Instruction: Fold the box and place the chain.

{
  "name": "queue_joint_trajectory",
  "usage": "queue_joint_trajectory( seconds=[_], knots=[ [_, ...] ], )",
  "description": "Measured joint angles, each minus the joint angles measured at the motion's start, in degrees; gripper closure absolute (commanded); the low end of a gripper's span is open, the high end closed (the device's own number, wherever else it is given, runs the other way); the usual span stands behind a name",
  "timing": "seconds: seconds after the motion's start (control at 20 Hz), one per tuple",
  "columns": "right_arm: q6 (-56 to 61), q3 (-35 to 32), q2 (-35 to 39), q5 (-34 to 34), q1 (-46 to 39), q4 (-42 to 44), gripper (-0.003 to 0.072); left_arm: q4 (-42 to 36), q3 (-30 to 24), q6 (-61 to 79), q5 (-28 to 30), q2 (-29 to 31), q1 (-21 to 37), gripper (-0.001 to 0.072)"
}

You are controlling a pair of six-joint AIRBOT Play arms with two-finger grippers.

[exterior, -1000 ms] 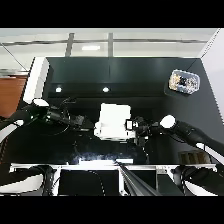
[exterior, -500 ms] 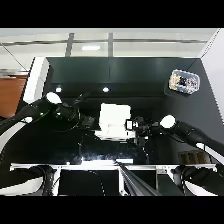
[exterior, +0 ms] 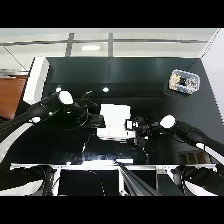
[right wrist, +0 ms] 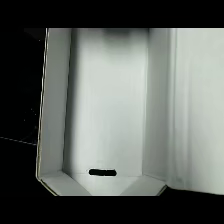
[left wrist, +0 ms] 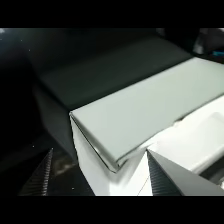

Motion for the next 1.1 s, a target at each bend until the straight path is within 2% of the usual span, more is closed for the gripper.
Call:
queue_joint_trajectory(
  seconds=[0.15,0.2,0.25,0.45,0.5,0.65,0.7,1.1],
  knots=[
    [0.02,0.00,0.00,-0.02,0.02,0.02,0.0556,11.30,2.51,-10.40,0.24,-0.07,-4.79,0.0046],
    [0.00,0.00,0.00,-0.02,0.00,0.02,0.0556,14.62,3.39,-14.23,-0.37,-0.04,-6.45,0.0062],
    [0.02,0.00,0.00,-0.02,0.02,0.02,0.0556,17.79,4.13,-17.33,-0.83,-0.07,-8.20,0.0145],
    [0.00,0.00,0.00,-0.02,0.00,0.02,0.0556,26.49,6.32,-26.91,-2.36,-0.09,-14.27,0.0177],
    [0.00,0.00,0.00,-0.02,0.02,0.02,0.0556,27.39,6.54,-28.63,-2.32,-0.13,-15.34,0.0245],
    [0.00,0.00,0.00,0.00,0.02,0.02,0.0556,29.42,6.93,-32.96,-1.92,-0.26,-17.92,0.0293],
    [0.00,0.00,0.00,0.00,0.00,0.02,0.0556,29.73,7.02,-33.99,-1.90,-0.31,-18.56,0.0362],
    [0.00,0.00,0.00,0.02,0.02,0.00,0.0556,30.82,7.15,-37.62,-1.95,-1.90,-20.72,0.0381]
  ],
)
